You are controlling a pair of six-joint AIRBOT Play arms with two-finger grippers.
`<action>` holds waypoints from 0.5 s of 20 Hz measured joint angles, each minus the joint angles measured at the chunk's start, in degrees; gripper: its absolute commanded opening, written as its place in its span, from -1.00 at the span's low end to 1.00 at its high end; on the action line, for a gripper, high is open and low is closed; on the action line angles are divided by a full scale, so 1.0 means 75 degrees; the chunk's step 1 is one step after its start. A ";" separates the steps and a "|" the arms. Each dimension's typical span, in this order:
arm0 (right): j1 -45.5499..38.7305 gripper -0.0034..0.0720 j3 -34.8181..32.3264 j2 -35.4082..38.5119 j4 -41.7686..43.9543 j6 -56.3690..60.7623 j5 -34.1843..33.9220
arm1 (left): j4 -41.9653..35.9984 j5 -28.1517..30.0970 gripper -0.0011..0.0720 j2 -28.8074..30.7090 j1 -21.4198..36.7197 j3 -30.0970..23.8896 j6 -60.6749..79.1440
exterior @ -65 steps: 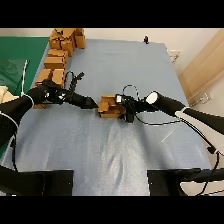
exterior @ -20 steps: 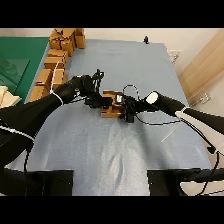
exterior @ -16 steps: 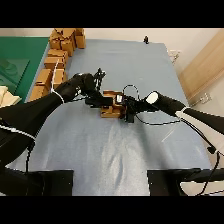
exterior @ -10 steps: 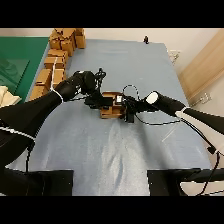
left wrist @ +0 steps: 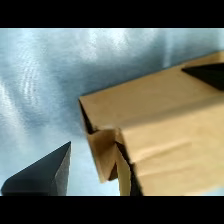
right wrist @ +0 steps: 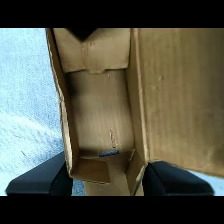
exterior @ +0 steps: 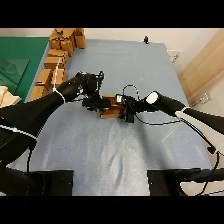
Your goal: Fold the box.
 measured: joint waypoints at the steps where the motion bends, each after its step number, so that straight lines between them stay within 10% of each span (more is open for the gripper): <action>1: 0.0000 0.29 0.0000 0.0000 0.0003 0.0006 0.0003 | 0.0073 0.0093 0.12 -0.0003 0.0000 0.0003 -0.0082; 10: 0.0000 0.29 0.0000 -0.0003 0.0009 0.0012 0.0000 | 0.0297 0.0775 0.15 -0.0201 -0.0166 0.0012 -0.0606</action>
